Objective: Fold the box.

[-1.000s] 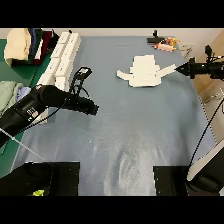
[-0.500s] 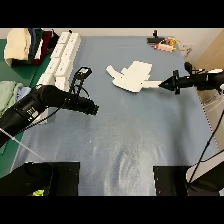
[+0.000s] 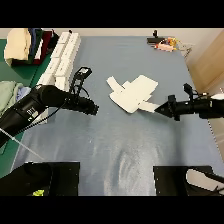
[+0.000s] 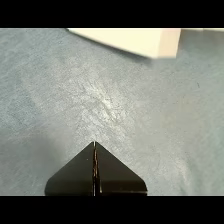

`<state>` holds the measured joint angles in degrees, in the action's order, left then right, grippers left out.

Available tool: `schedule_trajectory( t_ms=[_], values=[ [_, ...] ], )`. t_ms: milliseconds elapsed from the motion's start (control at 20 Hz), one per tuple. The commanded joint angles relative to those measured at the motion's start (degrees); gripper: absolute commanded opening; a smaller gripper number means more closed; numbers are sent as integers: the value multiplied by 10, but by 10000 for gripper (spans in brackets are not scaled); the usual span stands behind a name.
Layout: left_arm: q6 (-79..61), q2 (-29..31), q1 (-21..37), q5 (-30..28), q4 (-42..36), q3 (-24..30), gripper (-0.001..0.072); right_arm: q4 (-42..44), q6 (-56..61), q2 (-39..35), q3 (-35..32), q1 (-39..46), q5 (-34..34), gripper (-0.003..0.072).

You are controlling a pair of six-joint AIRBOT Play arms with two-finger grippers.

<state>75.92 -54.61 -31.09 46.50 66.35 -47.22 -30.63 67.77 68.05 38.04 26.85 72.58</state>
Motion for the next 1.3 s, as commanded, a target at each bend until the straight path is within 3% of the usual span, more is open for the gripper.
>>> schedule_trajectory(
  t_ms=[0,150,200,250,300,750,1100,1250],
  values=[
    [0,0,0,0,0,-1,13,-61,44,-99,-100,-1,-77,3],
    [0,0,0,0,0,-1,13,-86,57,-104,-112,-1,-122,18],
    [0,0,0,0,0,-1,13,-86,57,-103,-112,-1,-129,86],
    [0,0,0,0,0,-1,13,-85,57,-101,-112,-1,-136,263],
    [0,0,0,0,0,-1,13,-86,57,-98,-112,-1,-142,334],
    [0,0,0,0,0,-1,13,-64,57,-58,-114,-1,-157,342],
    [0,0,0,0,0,-1,13,55,-15,-4,-113,-2,-159,341],
    [0,0,0,0,0,-1,13,151,-69,24,-113,-18,-166,331]
  ],
)
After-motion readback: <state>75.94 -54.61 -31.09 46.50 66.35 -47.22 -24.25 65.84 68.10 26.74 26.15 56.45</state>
